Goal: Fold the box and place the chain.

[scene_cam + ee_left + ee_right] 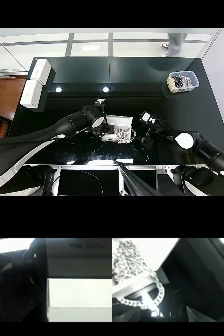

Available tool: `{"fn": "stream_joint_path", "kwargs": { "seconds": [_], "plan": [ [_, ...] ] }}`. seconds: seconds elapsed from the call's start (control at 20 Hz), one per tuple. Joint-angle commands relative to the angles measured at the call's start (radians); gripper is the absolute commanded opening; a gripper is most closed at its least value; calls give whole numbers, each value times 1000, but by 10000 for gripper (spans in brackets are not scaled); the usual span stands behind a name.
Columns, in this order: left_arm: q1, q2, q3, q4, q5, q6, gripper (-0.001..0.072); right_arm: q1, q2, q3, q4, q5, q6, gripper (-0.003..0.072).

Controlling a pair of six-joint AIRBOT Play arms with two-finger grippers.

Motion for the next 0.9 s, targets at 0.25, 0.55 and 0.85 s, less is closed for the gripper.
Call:
{"fn": "stream_joint_path", "kwargs": {
  "seconds": [0.25,0.55,0.85],
  "plan": [
    [0,0,-1,1,2,0,32,42,-99,-3,25,-141,-15,699],
    [0,0,-1,1,3,0,32,42,-117,-3,22,-142,-16,699],
    [0,0,-1,1,5,0,32,72,-140,-3,-9,-146,-16,699]
  ]
}}
